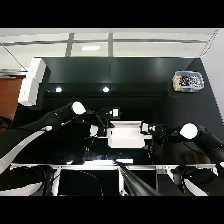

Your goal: Fold the box and place the chain.

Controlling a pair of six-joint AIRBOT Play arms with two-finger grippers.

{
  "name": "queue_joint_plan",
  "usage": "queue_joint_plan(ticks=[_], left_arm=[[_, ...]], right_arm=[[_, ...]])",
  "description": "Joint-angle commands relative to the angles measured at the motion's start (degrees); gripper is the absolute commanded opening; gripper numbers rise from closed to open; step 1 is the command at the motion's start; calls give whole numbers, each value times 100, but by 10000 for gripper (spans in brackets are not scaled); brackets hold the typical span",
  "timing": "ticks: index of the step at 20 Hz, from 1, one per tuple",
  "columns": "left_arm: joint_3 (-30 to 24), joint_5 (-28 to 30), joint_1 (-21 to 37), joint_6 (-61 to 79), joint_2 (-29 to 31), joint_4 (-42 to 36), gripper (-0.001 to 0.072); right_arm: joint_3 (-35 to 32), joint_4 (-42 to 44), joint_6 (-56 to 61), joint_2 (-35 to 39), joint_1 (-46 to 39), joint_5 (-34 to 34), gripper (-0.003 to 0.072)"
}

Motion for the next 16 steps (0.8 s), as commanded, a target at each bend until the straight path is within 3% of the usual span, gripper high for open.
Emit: queue_joint_plan(ticks=[1,4,16], left_arm=[[-2,2,0,2,-4,-2,25],[-2,4,0,2,-4,-2,25],[-2,-2,0,2,-2,-2,25]], right_arm=[[-7,179,-7,-2,280,-243,635],[-7,531,-7,-2,328,-485,635],[463,195,-4,17,326,-435,635]])
